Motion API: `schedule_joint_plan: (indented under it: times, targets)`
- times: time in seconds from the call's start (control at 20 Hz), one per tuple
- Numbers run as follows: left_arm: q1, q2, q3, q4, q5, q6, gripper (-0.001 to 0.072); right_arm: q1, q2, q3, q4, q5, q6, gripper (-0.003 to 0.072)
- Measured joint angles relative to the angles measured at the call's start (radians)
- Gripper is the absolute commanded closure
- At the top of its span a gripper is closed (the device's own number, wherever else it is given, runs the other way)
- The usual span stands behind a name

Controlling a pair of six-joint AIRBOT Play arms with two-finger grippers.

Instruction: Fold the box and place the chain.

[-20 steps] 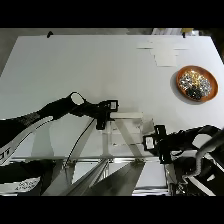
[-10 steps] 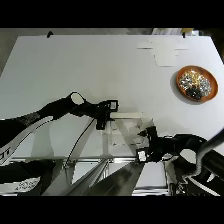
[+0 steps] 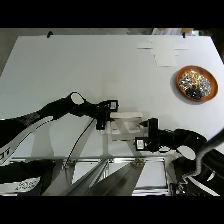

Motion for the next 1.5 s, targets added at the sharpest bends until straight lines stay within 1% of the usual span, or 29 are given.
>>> schedule_joint_plan:
  times: [0.3,0.5,0.8,1.1,1.3,1.5]
  targets:
    - [0.000,0.000,0.000,0.000,-0.001,0.000,0.0706,-0.074,-0.003,0.044,0.001,0.014,0.003,0.0000]
    - [0.000,0.000,0.000,0.000,-0.001,0.000,0.0706,-0.139,-0.034,0.069,0.069,0.034,-0.040,-0.0001]
    - [0.000,0.000,0.000,0.000,-0.001,0.000,0.0706,-0.243,-0.108,0.106,0.239,0.098,-0.207,0.0000]
    - [0.000,0.000,0.000,0.000,-0.001,0.000,0.0706,-0.375,-0.197,0.114,0.493,0.186,-0.454,0.0000]
    - [0.000,0.000,0.000,0.000,-0.001,0.000,0.0706,-0.442,-0.272,0.114,0.576,0.245,-0.531,0.0001]
    - [0.000,0.000,0.000,0.000,-0.001,0.000,0.0706,-0.476,-0.337,0.117,0.649,0.289,-0.624,0.0001]
